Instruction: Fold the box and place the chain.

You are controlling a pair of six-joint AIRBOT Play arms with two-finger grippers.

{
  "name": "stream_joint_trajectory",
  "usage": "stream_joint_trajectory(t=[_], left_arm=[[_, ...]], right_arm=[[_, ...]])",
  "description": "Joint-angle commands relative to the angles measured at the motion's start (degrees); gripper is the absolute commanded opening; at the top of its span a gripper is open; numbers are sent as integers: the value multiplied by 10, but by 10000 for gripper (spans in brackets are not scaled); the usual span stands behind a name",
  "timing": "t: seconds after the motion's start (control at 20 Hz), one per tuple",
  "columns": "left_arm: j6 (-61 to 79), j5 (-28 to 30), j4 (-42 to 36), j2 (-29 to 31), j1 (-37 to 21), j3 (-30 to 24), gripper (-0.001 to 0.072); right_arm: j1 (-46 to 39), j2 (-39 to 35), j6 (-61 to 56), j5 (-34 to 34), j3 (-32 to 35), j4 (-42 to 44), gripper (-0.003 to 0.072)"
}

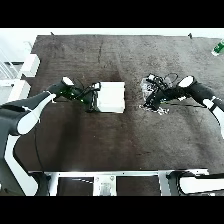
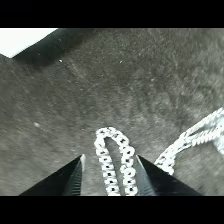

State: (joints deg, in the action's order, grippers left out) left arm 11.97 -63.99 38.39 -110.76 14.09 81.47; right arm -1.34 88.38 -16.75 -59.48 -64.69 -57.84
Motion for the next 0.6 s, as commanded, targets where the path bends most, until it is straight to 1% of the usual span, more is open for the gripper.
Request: stream_joint_trajectory(t=[0.0,0.15,0.3,0.55], left_arm=[[0,0,0,0,0,0,470],[0,0,0,0,0,0,470],[0,0,0,0,0,0,469],[0,0,0,0,0,0,470]], right_arm=[[-3,34,68,-22,-29,-21,430],[-3,42,85,-21,-30,-44,433],[-1,49,99,-21,-29,-48,433],[10,52,100,-21,-29,-68,433]])
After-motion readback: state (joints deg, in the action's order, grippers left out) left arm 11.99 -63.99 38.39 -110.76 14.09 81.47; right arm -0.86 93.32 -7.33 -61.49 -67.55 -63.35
